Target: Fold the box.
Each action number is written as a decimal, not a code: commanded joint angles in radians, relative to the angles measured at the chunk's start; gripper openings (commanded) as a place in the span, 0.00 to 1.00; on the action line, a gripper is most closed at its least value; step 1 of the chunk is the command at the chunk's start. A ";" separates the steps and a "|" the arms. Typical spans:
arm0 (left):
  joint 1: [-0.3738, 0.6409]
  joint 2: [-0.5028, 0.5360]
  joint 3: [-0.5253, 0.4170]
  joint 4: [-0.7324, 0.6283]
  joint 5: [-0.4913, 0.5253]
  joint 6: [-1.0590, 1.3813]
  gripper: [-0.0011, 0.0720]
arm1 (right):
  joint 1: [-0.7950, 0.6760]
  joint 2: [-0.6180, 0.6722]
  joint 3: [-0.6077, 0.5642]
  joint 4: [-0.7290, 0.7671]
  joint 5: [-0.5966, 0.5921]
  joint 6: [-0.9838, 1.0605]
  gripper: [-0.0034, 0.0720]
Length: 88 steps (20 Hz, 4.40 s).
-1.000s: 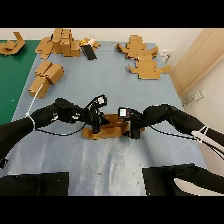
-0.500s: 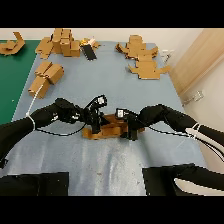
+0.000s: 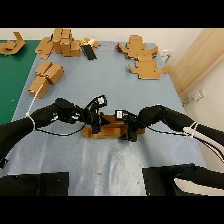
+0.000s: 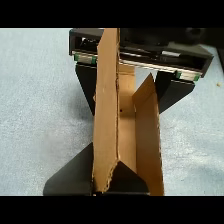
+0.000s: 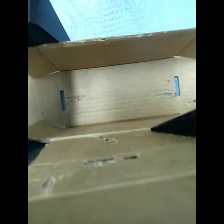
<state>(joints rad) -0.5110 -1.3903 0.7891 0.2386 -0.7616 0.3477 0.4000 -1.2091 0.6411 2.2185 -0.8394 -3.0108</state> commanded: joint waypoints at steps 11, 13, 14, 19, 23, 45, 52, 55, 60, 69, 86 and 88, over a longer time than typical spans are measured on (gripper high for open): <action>-0.001 0.000 0.000 0.000 0.001 0.000 0.03 | 0.001 -0.014 0.000 -0.005 0.053 0.001 0.79; -0.001 0.000 0.000 0.000 0.001 0.000 0.03 | 0.001 -0.014 0.000 -0.007 0.053 0.001 0.79; 0.000 0.000 0.000 0.000 0.001 0.000 0.03 | 0.001 -0.014 0.000 -0.007 0.052 0.001 0.70; -0.001 0.000 0.000 0.000 0.001 0.000 0.03 | 0.001 -0.014 0.000 -0.009 0.052 0.001 0.63; -0.001 0.000 0.000 0.000 0.001 0.000 0.03 | 0.001 -0.014 0.000 -0.011 0.053 0.001 0.63; -0.005 0.005 0.002 0.018 0.056 -0.087 0.71 | 0.001 -0.014 0.000 -0.016 0.052 0.001 0.62; 0.054 0.139 0.002 0.269 0.047 -0.313 0.71 | 0.000 -0.013 0.000 -0.042 0.048 0.003 0.63; 0.058 0.226 0.002 0.525 0.001 -0.489 0.71 | 0.000 -0.009 0.000 -0.042 0.048 0.003 0.69; 0.058 0.283 0.002 0.715 -0.117 -0.762 0.71 | 0.000 -0.009 0.000 -0.042 0.048 0.011 0.80; 0.033 0.280 0.001 0.646 -0.304 -1.039 0.03 | 0.000 -0.003 0.000 -0.045 0.042 0.011 0.70; -0.112 0.042 0.002 0.004 0.316 -1.334 0.03 | 0.001 -0.003 0.000 -0.045 0.013 0.011 0.70; -0.112 0.039 0.002 0.001 0.356 -1.333 0.03 | 0.001 -0.003 0.000 -0.045 0.011 0.011 0.70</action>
<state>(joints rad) -0.6243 -1.3296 0.7895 0.2581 -0.4942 -0.9848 0.4000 -1.2121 0.6407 2.1750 -0.8185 -2.9974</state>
